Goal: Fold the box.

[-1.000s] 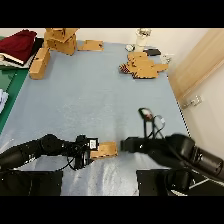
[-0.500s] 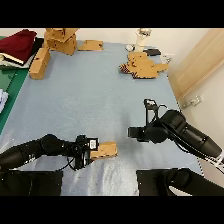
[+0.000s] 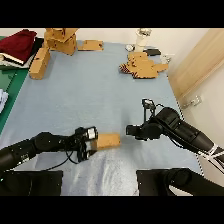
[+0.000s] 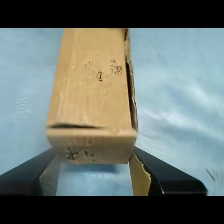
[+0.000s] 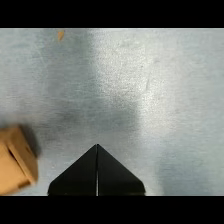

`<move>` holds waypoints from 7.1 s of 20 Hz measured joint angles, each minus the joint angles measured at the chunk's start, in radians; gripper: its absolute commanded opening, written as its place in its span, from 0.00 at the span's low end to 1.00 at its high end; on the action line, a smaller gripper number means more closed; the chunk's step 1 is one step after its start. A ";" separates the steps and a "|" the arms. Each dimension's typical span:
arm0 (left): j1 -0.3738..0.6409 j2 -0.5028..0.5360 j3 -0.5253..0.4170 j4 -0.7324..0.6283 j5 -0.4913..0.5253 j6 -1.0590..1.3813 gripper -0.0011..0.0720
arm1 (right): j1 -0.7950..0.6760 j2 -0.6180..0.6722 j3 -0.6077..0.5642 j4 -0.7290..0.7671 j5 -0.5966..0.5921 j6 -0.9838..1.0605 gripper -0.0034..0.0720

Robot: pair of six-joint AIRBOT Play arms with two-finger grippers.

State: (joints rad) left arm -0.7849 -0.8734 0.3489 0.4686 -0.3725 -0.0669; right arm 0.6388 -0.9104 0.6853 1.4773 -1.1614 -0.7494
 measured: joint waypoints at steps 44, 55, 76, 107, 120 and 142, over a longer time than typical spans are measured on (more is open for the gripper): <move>0.130 -0.262 0.134 0.161 -0.135 -0.235 1.00 | -0.022 -0.002 0.000 0.011 0.003 -0.044 0.05; 0.124 -0.262 0.152 0.154 -0.139 -0.230 0.42 | -0.022 -0.002 0.000 0.012 0.005 -0.052 0.05; 0.374 -0.260 0.220 0.283 -0.111 -0.437 0.45 | -0.022 -0.002 0.000 0.011 0.005 -0.064 0.05; 1.089 -0.768 0.785 0.474 -0.034 -0.525 0.98 | -0.022 -0.005 0.000 0.011 0.006 -0.064 0.05; 1.146 -0.679 0.831 0.620 -0.306 -0.678 1.00 | -0.022 -0.005 0.000 0.011 0.014 -0.064 0.05; 0.342 -0.412 0.790 0.692 -0.761 -1.334 0.03 | -0.136 -0.521 0.606 0.290 0.068 -0.481 0.05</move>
State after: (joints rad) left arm -0.4427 -1.2850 1.1393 1.1603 -1.1336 -1.4006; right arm 0.5030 -1.4319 1.2915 1.7672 -1.0939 -1.2304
